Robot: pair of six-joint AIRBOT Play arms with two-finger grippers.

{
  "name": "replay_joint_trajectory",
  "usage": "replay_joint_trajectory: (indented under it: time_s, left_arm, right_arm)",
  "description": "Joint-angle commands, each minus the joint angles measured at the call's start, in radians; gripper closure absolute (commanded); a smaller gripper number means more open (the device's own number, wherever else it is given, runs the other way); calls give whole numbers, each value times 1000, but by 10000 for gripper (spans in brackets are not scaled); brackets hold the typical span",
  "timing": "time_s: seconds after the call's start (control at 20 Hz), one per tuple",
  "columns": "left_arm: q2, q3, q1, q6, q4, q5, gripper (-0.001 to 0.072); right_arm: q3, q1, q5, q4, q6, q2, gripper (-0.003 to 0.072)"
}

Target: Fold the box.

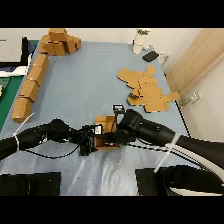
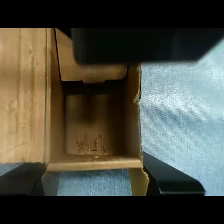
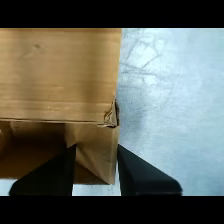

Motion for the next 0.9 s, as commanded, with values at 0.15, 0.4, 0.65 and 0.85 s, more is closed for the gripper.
replay_joint_trajectory:
  time_s: [0.15, 0.4, 0.65, 0.85]
  left_arm:
    - [0, 1, 0, 0, 0, 0, 307]
    - [0, 1, 0, 0, 0, 0, 308]
    - [0, 1, 0, 0, 0, 0, 307]
    - [0, 1, 0, 0, 0, 0, 307]
  right_arm:
    - [49, 43, -162, -137, 143, -105, 323]
    - [50, 43, -123, -129, 142, -105, 476]
    - [50, 49, -69, -94, 141, -105, 679]
    - [50, 49, -69, -84, 130, -105, 680]
